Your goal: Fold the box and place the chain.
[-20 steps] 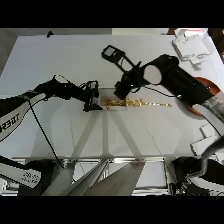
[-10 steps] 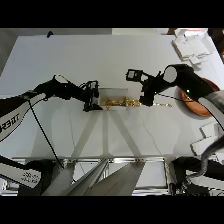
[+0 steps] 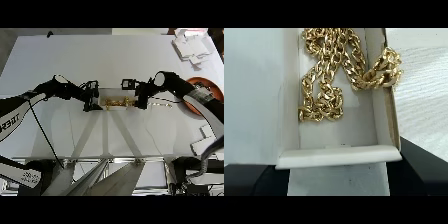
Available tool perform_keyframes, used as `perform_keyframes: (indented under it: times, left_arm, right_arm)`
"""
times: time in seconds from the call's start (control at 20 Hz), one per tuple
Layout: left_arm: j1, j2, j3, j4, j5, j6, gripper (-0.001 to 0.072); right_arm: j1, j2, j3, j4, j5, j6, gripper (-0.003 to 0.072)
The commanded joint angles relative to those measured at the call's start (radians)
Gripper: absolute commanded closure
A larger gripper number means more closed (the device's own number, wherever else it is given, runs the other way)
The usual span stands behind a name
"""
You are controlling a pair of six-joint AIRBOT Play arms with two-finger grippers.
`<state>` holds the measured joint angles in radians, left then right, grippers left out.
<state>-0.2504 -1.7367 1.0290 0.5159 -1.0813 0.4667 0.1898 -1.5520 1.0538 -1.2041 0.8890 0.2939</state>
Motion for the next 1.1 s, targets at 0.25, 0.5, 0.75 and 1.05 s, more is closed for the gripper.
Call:
perform_keyframes:
  times: [0.25, 0.5, 0.75, 1.05]
  left_arm:
    - [-0.001, 0.001, 0.001, 0.000, 0.000, 0.000, 0.0432]
    - [-0.001, 0.001, 0.001, 0.000, 0.000, 0.000, 0.0432]
    - [-0.001, 0.001, 0.001, 0.000, 0.000, 0.000, 0.0432]
    - [-0.001, 0.001, 0.001, 0.000, 0.000, 0.000, 0.0432]
  right_arm:
    - [0.028, -0.042, -0.001, -0.006, -0.032, 0.052, 0.0334]
    - [0.028, -0.041, -0.001, -0.024, 0.039, 0.081, 0.0674]
    - [0.028, 0.010, -0.001, -0.022, 0.058, 0.244, 0.0676]
    - [0.048, 0.180, 0.000, -0.013, -0.023, 0.351, 0.0677]
